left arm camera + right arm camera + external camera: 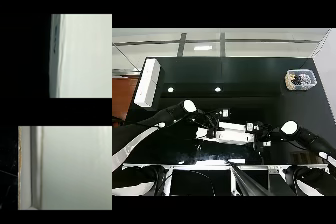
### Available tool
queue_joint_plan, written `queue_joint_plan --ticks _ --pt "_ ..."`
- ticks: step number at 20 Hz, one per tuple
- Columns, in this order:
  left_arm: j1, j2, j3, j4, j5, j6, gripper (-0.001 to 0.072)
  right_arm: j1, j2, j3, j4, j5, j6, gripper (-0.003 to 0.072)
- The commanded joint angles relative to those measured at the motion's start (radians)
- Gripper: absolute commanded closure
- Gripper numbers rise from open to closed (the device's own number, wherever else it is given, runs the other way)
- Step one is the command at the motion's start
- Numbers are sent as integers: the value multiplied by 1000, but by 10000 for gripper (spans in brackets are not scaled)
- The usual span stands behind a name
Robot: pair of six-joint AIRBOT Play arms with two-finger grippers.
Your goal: Fold the box and place the chain.
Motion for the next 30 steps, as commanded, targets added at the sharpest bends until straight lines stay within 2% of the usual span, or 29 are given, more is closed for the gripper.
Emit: queue_joint_plan --ticks 1,4,13,30 --pt "0 -1 0 -2 3 0 685 3 -2 0 -25 -21 3 56" --pt "0 -1 0 -2 3 0 685 3 -1 0 -76 -18 3 57" --pt "0 -1 0 -2 3 -1 685 3 -1 0 -69 -56 38 59" --pt "0 -1 0 -14 3 -1 685 -31 21 0 -83 -16 56 59"
